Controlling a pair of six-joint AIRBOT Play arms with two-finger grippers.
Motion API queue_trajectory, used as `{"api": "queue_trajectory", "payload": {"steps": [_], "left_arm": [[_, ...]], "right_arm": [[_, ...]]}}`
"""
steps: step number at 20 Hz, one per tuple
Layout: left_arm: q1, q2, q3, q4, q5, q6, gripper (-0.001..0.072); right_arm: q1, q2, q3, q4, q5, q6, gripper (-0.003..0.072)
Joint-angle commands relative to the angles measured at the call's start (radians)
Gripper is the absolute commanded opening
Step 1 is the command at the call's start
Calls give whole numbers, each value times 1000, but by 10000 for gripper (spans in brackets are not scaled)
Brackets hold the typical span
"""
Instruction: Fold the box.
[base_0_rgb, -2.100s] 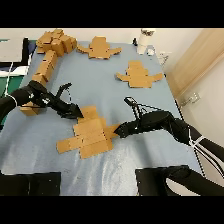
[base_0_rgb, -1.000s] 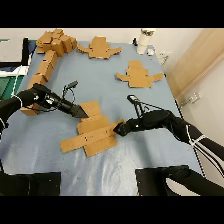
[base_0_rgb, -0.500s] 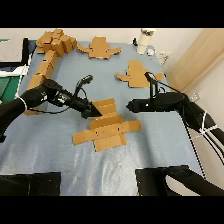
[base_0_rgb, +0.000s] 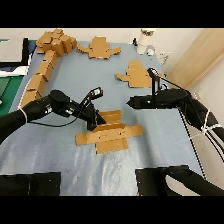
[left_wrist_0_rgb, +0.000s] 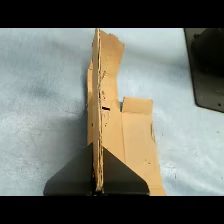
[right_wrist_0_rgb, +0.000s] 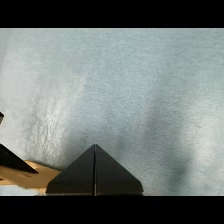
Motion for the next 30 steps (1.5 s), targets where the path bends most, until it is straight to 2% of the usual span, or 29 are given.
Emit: {"api": "queue_trajectory", "payload": {"steps": [1,20,26,28,30], "left_arm": [[-18,33,-61,-18,50,64,7],[-18,24,-72,41,-2,85,12],[-18,8,-72,55,-49,77,12],[-17,8,-72,55,-53,77,12],[-17,8,-72,51,-55,77,12]], "right_arm": [[2,0,2,0,1,0,4],[2,-1,2,0,0,0,4],[2,0,2,-3,-2,0,5],[2,0,2,-5,-34,8,4],[2,3,2,-73,-116,184,3]]}}
